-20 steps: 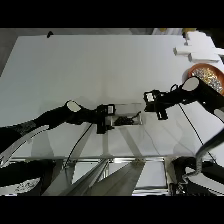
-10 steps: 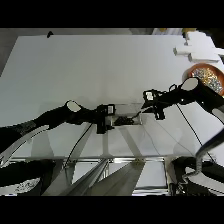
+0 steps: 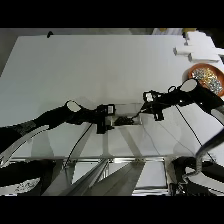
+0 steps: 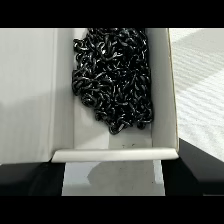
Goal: Fold the box and place the chain.
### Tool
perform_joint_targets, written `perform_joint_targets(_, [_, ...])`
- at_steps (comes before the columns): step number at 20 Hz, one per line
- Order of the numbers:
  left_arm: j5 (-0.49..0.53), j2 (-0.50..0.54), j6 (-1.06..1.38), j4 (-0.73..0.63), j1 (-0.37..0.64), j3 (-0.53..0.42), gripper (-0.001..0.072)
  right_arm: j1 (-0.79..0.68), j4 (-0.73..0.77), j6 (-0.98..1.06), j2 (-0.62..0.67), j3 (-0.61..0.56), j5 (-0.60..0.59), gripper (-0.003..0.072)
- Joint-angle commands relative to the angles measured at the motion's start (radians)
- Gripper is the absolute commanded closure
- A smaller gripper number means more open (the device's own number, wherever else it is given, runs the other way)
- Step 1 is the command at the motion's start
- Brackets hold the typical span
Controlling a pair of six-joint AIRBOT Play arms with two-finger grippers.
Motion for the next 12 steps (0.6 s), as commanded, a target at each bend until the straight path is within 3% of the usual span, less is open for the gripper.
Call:
perform_joint_targets(1, [0.0,0.0,0.0,0.0,0.0,0.0,0.0503,0.001,0.003,-0.002,-0.001,-0.002,0.009,0.0644])
perform_joint_targets(8, [0.0,0.0,0.0,0.0,0.0,0.0,0.0503,0.001,-0.029,0.063,0.002,-0.005,0.024,0.0672])
perform_joint_targets(12, [0.0,0.0,0.0,0.0,0.0,0.0,0.0503,0.001,-0.102,0.106,0.064,-0.006,0.04,0.0672])
